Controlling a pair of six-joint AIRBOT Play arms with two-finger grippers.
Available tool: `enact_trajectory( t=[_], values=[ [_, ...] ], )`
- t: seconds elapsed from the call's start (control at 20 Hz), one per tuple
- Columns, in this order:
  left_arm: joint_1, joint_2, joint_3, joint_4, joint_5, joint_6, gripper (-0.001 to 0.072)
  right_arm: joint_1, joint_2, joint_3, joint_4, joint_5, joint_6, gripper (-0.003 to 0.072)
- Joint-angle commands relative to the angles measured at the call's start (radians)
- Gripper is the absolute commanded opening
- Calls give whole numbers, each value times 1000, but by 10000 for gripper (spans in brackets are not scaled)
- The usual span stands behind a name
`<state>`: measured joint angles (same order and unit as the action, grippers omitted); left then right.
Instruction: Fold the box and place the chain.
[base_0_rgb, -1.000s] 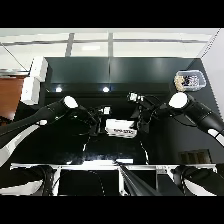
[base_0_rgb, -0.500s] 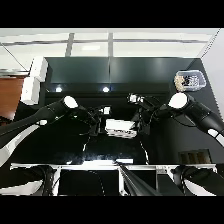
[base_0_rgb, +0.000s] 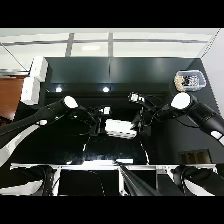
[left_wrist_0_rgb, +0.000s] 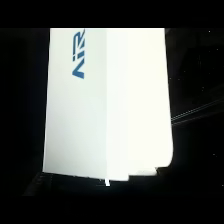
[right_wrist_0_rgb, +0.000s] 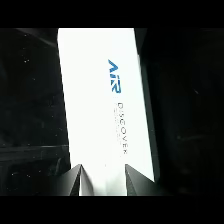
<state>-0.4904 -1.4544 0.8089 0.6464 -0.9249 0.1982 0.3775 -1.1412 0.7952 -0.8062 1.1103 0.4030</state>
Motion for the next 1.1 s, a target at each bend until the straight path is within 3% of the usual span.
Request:
enact_trajectory(
  t=[0.0,0.05,1.05],
  values=[
    [0,-1,0,0,2,-1,553,1,2,0,0,4,14,294],
    [0,-1,0,0,2,-1,553,1,2,0,-1,4,15,201],
    [0,-1,0,0,2,0,553,1,-1,-16,-7,5,31,198]
  ],
)
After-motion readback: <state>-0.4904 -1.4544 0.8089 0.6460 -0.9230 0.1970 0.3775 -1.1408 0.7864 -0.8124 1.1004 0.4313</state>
